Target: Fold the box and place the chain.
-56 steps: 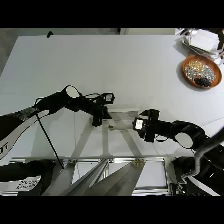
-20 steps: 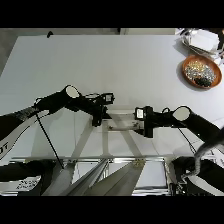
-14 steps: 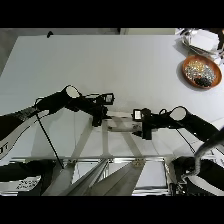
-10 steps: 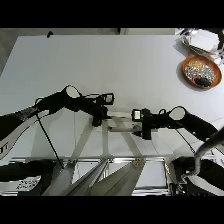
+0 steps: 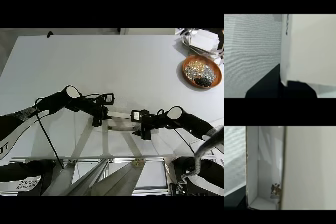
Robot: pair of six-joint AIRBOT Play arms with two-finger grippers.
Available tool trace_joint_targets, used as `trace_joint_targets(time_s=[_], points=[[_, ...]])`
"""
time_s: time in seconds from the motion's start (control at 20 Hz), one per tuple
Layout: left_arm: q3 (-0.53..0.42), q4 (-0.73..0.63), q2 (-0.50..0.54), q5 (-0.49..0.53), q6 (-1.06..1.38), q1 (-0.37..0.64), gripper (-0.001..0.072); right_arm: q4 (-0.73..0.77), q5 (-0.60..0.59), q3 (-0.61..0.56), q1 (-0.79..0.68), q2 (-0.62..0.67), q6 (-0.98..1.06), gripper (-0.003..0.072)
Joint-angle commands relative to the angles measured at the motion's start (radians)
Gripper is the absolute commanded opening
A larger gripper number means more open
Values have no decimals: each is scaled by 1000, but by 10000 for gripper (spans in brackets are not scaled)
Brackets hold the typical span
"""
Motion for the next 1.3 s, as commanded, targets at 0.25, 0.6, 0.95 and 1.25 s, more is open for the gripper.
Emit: trace_joint_targets(time_s=[0.25, 0.6, 0.95, 1.25], points=[[1, 0, 0, 1, 0, 0, 13, -3, -13, 0, 1, -4, -3, 274], [1, 0, 0, 1, 0, 0, 13, -3, 2, 0, 1, -1, 38, 275], [1, 0, 0, 1, 0, 0, 13, -3, 14, 0, 1, -1, 38, 275], [1, -18, 0, 1, -5, 0, 11, -3, 14, 0, 1, -1, 38, 275]])
